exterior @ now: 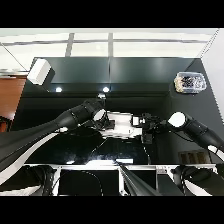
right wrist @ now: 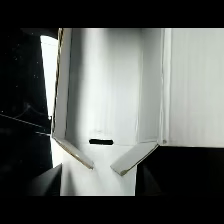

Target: Fold the box and place the chain.

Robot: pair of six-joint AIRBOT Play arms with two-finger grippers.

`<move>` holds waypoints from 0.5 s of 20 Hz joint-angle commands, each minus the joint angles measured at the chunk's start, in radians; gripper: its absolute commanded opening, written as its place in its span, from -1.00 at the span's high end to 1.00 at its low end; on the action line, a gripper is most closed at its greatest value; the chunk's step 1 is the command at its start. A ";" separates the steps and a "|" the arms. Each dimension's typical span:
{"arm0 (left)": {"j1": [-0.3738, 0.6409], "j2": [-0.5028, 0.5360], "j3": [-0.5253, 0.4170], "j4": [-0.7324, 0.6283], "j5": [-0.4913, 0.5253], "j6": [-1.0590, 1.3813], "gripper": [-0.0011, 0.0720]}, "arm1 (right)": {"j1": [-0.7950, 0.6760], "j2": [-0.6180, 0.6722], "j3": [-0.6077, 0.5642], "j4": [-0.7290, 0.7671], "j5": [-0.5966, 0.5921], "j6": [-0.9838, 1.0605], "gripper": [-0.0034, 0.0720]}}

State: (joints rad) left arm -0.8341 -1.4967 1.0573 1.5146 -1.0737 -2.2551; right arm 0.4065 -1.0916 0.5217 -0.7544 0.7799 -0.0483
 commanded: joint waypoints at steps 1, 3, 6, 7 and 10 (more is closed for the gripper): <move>0.001 0.000 0.000 0.004 0.000 0.000 0.90 | 0.001 -0.006 0.000 0.028 -0.006 -0.002 -0.35; 0.001 0.000 0.000 0.003 0.000 0.000 0.90 | 0.001 -0.007 0.000 0.061 0.003 0.000 0.48; 0.001 0.000 0.000 0.003 -0.001 0.000 0.90 | 0.001 -0.020 -0.001 0.178 0.002 0.005 0.63; 0.001 0.000 0.000 0.003 -0.002 0.000 0.90 | 0.001 -0.036 0.000 0.229 0.001 0.005 0.63; 0.001 0.000 0.000 0.002 -0.001 0.000 0.90 | 0.001 -0.088 0.000 0.323 0.001 0.008 0.62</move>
